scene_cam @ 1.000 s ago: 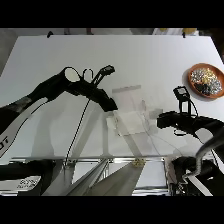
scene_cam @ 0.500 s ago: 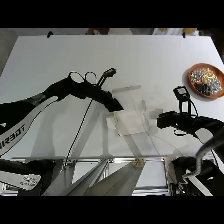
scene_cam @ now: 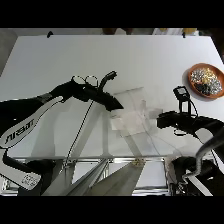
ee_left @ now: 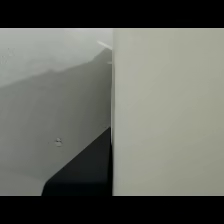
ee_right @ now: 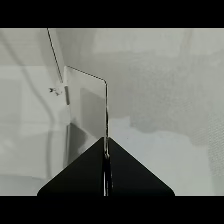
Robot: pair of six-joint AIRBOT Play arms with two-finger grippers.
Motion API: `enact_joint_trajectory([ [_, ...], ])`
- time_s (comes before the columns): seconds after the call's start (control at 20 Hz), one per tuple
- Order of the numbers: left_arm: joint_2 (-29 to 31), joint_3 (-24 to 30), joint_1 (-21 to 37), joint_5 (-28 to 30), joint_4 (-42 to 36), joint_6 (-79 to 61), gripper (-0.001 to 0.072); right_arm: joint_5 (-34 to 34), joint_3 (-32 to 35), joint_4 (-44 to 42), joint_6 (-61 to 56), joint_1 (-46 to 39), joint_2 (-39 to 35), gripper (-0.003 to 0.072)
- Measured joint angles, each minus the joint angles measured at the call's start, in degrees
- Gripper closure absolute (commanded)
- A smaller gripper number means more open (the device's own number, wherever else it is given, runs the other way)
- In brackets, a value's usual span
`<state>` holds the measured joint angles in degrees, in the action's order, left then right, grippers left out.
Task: Fold the box and place the chain.
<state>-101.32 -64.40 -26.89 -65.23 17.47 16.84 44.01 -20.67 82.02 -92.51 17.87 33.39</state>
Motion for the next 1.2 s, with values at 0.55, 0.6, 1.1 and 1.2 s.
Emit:
enact_joint_trajectory([
  [0.55, 13.27, 1.62, -5.14, -3.34, 14.67, -10.82, 0.0712, 5.33, -9.49, 0.52, 0.94, 0.00, -0.02, 0.0344],
  [0.6, 15.21, 3.21, -5.53, -2.43, 14.97, -10.82, 0.0711, 5.95, -10.08, 0.55, 1.09, 0.00, -0.02, 0.0344],
  [1.1, 15.85, 13.88, -6.34, 11.21, 5.62, -25.97, 0.0702, 7.69, -11.54, -0.76, 1.51, 0.00, -0.02, 0.0344],
  [1.2, 14.19, 14.14, -6.38, 12.37, 3.58, -28.76, 0.0701, 7.74, -11.54, -1.07, 1.53, 0.00, -0.02, 0.0344],
])
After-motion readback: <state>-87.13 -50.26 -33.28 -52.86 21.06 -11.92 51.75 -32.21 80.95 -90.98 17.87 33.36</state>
